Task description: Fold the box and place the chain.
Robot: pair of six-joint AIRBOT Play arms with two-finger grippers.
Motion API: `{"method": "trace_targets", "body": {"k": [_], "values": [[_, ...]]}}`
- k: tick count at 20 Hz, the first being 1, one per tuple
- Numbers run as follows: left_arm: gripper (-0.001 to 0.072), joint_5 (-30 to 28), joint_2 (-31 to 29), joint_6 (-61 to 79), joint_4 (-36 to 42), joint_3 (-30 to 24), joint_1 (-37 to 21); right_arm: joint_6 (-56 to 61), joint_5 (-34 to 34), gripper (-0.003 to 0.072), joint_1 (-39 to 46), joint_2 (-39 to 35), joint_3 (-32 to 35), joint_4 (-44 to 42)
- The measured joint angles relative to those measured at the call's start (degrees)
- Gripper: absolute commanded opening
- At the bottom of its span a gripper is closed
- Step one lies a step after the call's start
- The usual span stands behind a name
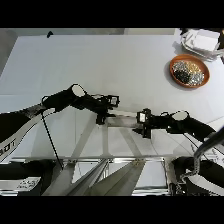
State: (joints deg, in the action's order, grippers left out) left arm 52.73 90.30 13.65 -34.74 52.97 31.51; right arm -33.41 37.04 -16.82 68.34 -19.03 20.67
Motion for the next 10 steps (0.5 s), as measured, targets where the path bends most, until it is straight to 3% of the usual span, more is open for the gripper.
{"method": "trace_targets", "body": {"k": [10], "values": [[0.001,0.0,0.0,0.0,0.0,0.0,0.0,0.1,0.0,0.0342,0.0,0.0,0.0,-0.1]]}}
